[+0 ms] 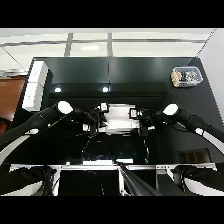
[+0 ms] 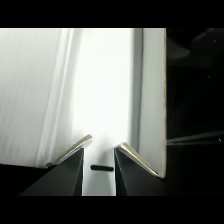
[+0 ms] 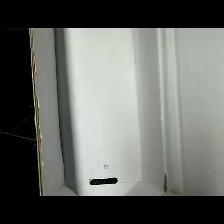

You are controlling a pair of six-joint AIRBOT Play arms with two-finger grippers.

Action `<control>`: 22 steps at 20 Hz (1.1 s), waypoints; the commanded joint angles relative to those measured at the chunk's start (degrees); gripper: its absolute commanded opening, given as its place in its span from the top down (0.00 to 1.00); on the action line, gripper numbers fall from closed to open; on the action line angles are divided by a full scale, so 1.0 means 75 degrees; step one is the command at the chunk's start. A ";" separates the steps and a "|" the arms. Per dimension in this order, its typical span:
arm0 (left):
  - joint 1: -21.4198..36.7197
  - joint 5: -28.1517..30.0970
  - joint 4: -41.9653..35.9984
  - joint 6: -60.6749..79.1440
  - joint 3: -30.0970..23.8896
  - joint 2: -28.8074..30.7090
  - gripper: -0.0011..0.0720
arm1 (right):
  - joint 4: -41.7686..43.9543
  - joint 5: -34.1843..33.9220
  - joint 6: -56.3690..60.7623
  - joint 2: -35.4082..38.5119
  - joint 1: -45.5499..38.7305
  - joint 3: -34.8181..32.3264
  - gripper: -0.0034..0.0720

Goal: Fold the box and place the chain.

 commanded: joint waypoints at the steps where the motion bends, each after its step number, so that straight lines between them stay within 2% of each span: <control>1: -0.0070 0.0210 -0.0353 0.0000 0.0003 -0.0099 0.66 | -0.0003 0.0000 -0.0006 -0.0003 0.0003 0.0000 0.38; 4: -0.0108 0.0204 -0.0350 0.0000 0.0003 -0.0233 0.67 | 0.0000 -0.0003 -0.0003 -0.0003 0.0003 0.0000 0.38; 6: -0.0105 0.0204 -0.0350 -0.0003 0.0003 -0.0242 0.85 | -0.0003 -0.0003 -0.0006 -0.0003 0.0003 0.0000 0.38; 7: -0.0105 0.0204 -0.0347 -0.0009 0.0003 -0.0242 0.81 | 0.0000 0.0000 -0.0003 -0.0003 0.0003 0.0000 0.38; 8: -0.0105 0.0219 -0.0353 -0.0117 0.0003 -0.0242 0.55 | 0.0000 0.0000 -0.0003 -0.0003 0.0003 0.0000 0.38; 9: -0.0096 0.0227 -0.0347 -0.0370 0.0003 -0.0242 0.40 | 0.0000 -0.0003 -0.0006 -0.0003 0.0003 0.0000 0.38; 10: -0.0087 0.0216 -0.0300 -0.0621 0.0006 -0.0242 0.61 | 0.0000 -0.0003 -0.0003 -0.0003 0.0003 0.0000 0.38; 11: -0.0087 0.0169 -0.0286 -0.0635 0.0006 -0.0242 0.76 | 0.0000 -0.0003 -0.0003 -0.0003 0.0003 0.0000 0.38; 12: -0.0102 0.0117 -0.0294 -0.0635 0.0006 -0.0242 0.56 | 0.0000 -0.0003 -0.0003 -0.0003 0.0003 0.0000 0.38; 13: -0.0102 0.0058 -0.0326 -0.0691 0.0006 -0.0242 0.40 | 0.0000 -0.0003 -0.0003 -0.0003 0.0003 -0.0003 0.38; 14: -0.0087 -0.0009 -0.0291 -0.0842 0.0012 -0.0230 0.62 | 0.0000 -0.0003 -0.0003 -0.0003 0.0003 0.0000 0.38; 15: -0.0055 -0.0163 0.0000 -0.0965 0.0052 -0.0172 0.89 | 0.0000 -0.0003 -0.0003 -0.0003 0.0003 0.0000 0.38; 16: -0.0012 -0.0350 0.0481 -0.1274 0.0125 -0.0058 0.95 | 0.0000 -0.0003 -0.0003 -0.0003 0.0003 0.0000 0.38; 18: 0.0157 -0.0382 0.1577 -0.2827 0.0224 0.0417 0.96 | 0.0000 -0.0003 -0.0003 -0.0003 0.0003 0.0000 0.38; 22: 0.0831 -0.0545 0.3812 -0.5047 0.0443 0.1979 0.95 | 0.0000 0.0000 -0.0003 -0.0003 0.0003 0.0000 0.38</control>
